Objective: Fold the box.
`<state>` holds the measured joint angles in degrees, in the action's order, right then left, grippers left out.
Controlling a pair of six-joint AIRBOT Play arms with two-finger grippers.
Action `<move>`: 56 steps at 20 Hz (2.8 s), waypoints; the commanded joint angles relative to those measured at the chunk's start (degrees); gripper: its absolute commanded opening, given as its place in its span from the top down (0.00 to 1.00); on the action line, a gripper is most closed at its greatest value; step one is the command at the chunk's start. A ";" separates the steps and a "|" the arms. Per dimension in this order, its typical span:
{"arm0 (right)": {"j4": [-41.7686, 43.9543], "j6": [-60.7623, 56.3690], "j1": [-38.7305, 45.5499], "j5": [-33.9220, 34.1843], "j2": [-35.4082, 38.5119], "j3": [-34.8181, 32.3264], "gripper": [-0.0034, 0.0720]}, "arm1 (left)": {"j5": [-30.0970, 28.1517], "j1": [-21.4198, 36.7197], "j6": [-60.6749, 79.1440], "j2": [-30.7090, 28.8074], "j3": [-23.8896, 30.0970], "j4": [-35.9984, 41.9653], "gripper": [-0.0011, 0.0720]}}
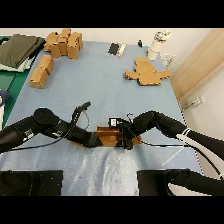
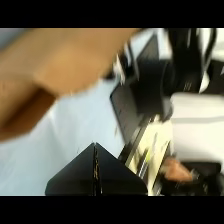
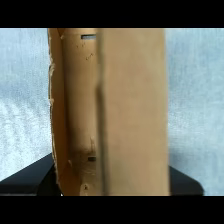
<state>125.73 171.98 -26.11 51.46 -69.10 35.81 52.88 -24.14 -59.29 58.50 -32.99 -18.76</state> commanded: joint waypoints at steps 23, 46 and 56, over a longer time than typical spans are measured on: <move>-0.96 -0.02 -1.88 -5.92 0.24 0.04 0.26 | -18.86 2.23 0.13 13.66 -7.78 3.32 0.97; -1.03 -0.02 -1.86 -5.55 0.15 0.07 0.26 | -3.41 12.39 26.34 8.39 -8.28 0.09 0.97; -1.16 -0.02 -1.86 -5.55 0.13 0.07 0.26 | 14.03 21.38 46.95 -1.16 -6.82 -10.10 0.97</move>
<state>124.68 171.98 -27.99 45.91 -68.93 35.83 65.69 -2.87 -17.10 59.33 -39.94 -23.90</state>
